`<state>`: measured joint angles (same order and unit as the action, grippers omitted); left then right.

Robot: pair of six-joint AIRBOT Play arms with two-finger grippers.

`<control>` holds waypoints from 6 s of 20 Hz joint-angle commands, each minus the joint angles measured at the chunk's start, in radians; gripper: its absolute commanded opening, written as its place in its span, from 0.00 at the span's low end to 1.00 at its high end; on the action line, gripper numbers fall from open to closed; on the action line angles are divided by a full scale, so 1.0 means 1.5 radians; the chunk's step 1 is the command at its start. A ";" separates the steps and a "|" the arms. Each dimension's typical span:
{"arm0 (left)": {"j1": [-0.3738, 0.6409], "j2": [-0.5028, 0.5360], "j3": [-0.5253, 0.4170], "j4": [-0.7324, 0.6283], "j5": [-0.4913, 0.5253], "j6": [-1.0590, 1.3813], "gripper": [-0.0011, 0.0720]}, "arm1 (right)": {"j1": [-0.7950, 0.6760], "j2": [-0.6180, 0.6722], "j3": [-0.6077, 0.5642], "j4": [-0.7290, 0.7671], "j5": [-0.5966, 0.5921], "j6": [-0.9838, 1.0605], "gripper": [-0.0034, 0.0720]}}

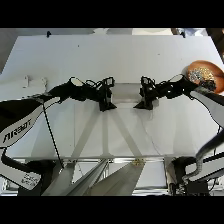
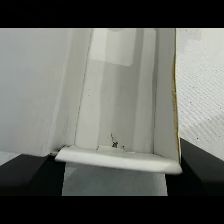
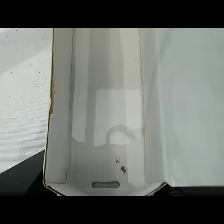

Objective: Fold the box and place the chain.

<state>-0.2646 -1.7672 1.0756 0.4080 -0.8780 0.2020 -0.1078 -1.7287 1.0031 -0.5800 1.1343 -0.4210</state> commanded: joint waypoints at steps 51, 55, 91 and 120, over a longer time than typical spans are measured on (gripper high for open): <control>-0.003 0.001 0.001 0.010 0.007 -0.003 0.04 | -0.021 0.061 0.001 -0.068 0.014 0.070 0.91; -0.003 0.001 0.001 0.010 0.007 -0.003 0.04 | -0.094 0.135 0.001 -0.140 0.023 0.176 0.82; -0.003 0.001 0.001 0.010 0.007 -0.003 0.04 | 0.046 0.196 0.002 -0.027 -0.268 0.437 0.05; -0.003 0.001 0.001 0.010 0.007 -0.003 0.04 | 0.048 0.145 -0.014 -0.254 -0.057 0.135 0.48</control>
<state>-0.2691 -1.7660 1.0763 0.4232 -0.8680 0.1970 -0.0399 -1.4967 0.9829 -0.9798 1.0561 -0.2119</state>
